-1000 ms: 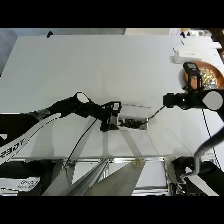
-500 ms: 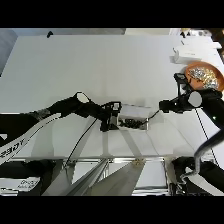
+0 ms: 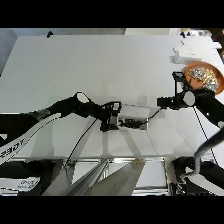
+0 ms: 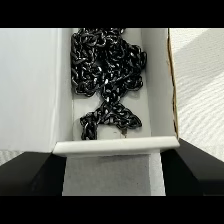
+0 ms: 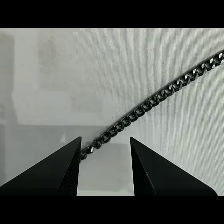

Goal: Fold the box and place the chain.

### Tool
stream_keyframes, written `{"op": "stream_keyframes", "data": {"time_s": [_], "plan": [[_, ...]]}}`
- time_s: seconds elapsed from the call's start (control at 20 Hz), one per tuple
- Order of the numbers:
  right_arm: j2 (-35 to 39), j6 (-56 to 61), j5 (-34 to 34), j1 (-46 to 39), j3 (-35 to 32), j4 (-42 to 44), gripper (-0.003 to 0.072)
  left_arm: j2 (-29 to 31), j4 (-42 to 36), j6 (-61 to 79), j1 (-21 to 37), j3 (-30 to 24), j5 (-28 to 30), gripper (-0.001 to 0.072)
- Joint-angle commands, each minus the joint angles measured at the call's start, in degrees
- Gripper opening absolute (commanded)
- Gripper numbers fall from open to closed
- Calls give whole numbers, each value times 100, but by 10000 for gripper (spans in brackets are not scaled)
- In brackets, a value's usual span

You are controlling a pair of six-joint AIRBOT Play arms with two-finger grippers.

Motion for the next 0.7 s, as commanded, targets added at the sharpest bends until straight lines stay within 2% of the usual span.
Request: {"op": "stream_keyframes", "data": {"time_s": [0.0, 0.45, 0.55, 0.65], "plan": [[-319, 50, -46, -2, -4, -94, 307, 4, 2, 0, -2, 2, 0, 172], [-542, 197, -310, 0, -4, -50, 286, 4, 0, 0, -2, 2, 0, 172], [-627, 197, -146, 0, -4, -50, 232, 2, 2, 0, -2, 2, 0, 172], [-654, 195, 39, 0, -4, -20, 219, 2, 2, 0, -2, 2, 2, 172]]}}
